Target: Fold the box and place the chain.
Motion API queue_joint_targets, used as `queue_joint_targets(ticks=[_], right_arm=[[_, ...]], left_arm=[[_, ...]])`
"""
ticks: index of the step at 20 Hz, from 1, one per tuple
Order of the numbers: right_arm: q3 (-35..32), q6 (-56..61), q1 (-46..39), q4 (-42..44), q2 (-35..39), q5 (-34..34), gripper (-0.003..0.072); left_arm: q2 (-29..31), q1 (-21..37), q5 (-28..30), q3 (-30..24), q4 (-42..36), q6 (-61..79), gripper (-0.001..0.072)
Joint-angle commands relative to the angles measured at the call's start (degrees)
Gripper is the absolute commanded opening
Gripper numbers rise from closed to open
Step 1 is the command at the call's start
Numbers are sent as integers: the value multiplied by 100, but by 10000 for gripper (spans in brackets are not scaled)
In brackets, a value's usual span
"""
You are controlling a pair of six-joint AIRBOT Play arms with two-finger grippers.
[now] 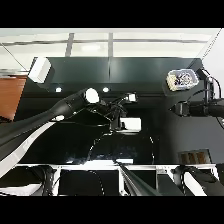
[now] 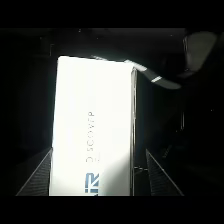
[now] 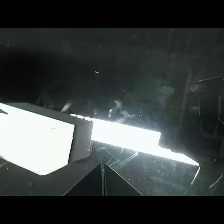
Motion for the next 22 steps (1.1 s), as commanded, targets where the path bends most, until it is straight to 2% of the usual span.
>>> queue_joint_targets(ticks=[1,10,17,18,19,20,22], right_arm=[[4,0,-4,4,4,-57,17],[7,-2,-4,4,4,-83,17],[7,-2,-4,4,4,-87,17],[7,-2,-4,2,4,-92,17],[7,-2,-4,2,4,-105,17],[4,-2,-4,4,4,-109,17],[4,-2,-4,2,4,-122,17]], left_arm=[[-87,-109,-179,26,197,-26,717],[-98,-520,280,24,680,-195,718],[-431,-1121,1158,24,2028,-1443,716],[-415,-1178,1088,24,2205,-1447,639],[-369,-1209,933,26,2430,-1558,360],[-291,-1207,802,24,2645,-1899,269],[-13,-1008,476,24,3088,-2872,269]])
